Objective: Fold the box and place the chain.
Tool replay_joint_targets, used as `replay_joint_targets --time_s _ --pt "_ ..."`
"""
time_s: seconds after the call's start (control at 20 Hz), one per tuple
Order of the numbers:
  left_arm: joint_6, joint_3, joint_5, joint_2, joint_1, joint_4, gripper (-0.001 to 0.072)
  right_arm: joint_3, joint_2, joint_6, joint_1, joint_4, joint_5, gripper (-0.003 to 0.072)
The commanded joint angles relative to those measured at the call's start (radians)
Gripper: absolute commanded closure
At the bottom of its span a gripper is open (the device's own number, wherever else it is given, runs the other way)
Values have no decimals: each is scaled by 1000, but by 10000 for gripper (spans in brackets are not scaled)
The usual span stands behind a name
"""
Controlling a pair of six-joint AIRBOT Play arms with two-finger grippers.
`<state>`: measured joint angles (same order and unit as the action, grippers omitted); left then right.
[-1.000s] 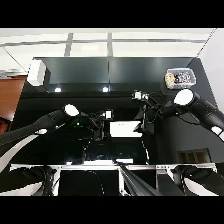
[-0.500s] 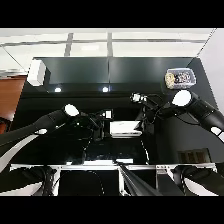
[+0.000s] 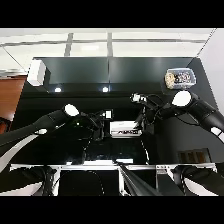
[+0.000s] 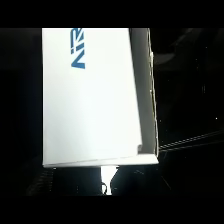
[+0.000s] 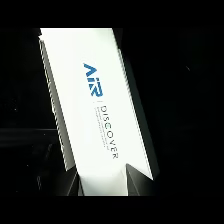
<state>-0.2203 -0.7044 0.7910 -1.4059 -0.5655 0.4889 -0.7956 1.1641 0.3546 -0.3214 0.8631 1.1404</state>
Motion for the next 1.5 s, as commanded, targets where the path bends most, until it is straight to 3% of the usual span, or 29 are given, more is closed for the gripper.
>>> replay_joint_targets --time_s 0.0,0.1,0.15,0.55,0.8,1.0,1.05,1.1,1.15,1.25,1.35,1.45 --pt "0 -1 -1 0 0 0 429 6 0 1 -1 2 20 373" --pt "0 -1 -1 0 0 0 429 6 0 1 -1 3 27 354" --pt "0 -1 -1 0 0 0 429 6 0 2 -1 3 27 272" --pt "0 -1 -2 0 0 0 429 8 0 6 -2 6 49 272" --pt "0 -1 -5 0 0 0 421 40 -1 34 -33 9 -3 273" --pt "0 -1 -5 0 0 0 421 -17 -45 257 9 10 123 274" --pt "0 -1 -4 0 0 0 421 -22 -63 363 35 9 171 313" --pt "0 -1 -5 0 0 0 421 -14 -76 457 65 8 233 613" --pt "0 -1 -5 0 0 0 421 12 -81 489 90 -19 278 675" --pt "0 -1 -5 0 0 0 420 108 -81 477 113 -215 266 675" --pt "0 -1 -4 0 0 0 421 199 -80 435 116 -428 154 675" --pt "0 -1 -2 0 0 0 420 240 -75 452 116 -497 38 675"
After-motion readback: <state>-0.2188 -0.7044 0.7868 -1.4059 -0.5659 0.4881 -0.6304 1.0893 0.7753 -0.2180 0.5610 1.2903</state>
